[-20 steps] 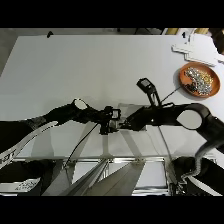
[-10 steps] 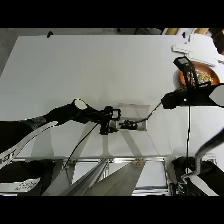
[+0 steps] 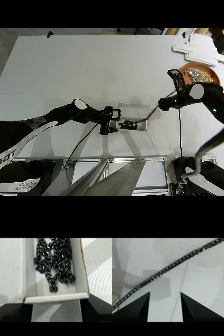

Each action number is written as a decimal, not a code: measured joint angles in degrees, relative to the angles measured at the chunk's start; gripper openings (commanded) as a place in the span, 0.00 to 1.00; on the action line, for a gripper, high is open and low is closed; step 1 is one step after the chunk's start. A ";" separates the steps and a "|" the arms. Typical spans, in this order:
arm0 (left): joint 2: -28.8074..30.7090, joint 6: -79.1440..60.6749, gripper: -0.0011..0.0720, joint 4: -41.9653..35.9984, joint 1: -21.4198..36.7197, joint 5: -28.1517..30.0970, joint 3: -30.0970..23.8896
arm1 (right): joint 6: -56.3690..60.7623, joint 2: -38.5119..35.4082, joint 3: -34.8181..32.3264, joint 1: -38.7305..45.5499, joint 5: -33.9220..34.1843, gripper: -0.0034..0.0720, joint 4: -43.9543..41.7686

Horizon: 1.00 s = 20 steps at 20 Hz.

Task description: Fold the box and place the chain.

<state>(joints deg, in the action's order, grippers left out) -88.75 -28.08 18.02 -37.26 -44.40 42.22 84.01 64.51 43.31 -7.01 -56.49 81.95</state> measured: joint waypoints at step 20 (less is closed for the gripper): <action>0.00 0.00 0.30 0.00 0.00 0.00 0.00 | -0.35 11.47 -0.20 -1.77 9.77 0.07 1.22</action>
